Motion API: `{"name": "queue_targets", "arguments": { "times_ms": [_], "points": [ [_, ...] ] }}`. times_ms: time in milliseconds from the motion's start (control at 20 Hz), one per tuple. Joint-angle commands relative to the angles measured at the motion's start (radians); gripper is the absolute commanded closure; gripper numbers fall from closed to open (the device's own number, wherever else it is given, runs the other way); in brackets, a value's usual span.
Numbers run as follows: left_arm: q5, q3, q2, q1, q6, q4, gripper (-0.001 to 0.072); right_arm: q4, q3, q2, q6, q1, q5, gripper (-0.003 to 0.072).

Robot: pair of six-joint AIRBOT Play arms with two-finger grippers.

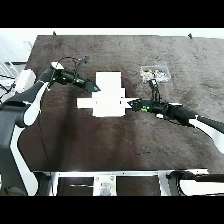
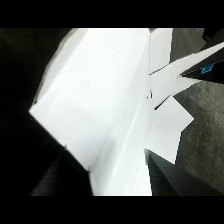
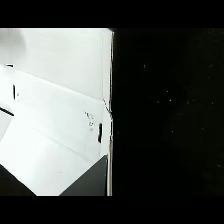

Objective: Fold the box and place the chain.

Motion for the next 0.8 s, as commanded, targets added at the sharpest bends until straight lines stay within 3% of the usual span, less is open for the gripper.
{"name": "queue_targets", "arguments": {
  "times_ms": [0, 50, 150, 200, 300, 450, 550, 600, 650, 750],
  "points": [
    [-0.016, 0.001, -0.013, 0.0, 0.009, -0.003, 0.0121, 0.003, 0.001, -0.001, 0.002, 0.001, -0.001, 0.0677],
    [-0.016, 0.001, -0.013, 0.0, 0.023, -0.003, 0.0231, 0.003, 0.001, -0.001, 0.003, 0.001, -0.004, 0.0677],
    [-0.012, 0.001, -0.013, 0.0, 0.031, -0.003, 0.0242, 0.003, 0.001, -0.001, 0.003, 0.001, -0.004, 0.0677],
    [-0.017, 0.001, -0.014, 0.0, 0.043, -0.003, 0.0375, 0.003, 0.001, -0.001, 0.003, 0.001, -0.005, 0.0677],
    [-0.024, 0.001, -0.019, 0.0, 0.055, -0.007, 0.0391, 0.003, 0.001, -0.001, 0.003, 0.001, -0.005, 0.0677],
    [-0.039, 0.001, -0.035, 0.0, 0.077, -0.024, 0.0601, 0.006, 0.001, -0.001, 0.003, 0.001, -0.004, 0.0676],
    [-0.049, 0.001, -0.044, 0.0, 0.115, -0.042, 0.0612, 0.009, 0.001, -0.001, 0.003, 0.002, -0.004, 0.0675],
    [-0.05, 0.0, -0.045, 0.0, 0.139, -0.049, 0.069, 0.016, 0.001, -0.001, 0.003, 0.003, -0.003, 0.0674],
    [-0.052, 0.0, -0.045, 0.0, 0.161, -0.062, 0.0691, 0.028, 0.001, -0.001, 0.002, 0.002, -0.003, 0.0644],
    [-0.072, 0.0, -0.045, 0.0, 0.233, -0.083, 0.0692, 0.04, 0.001, 0.0, -0.001, -0.003, -0.003, 0.0343]
  ]
}}
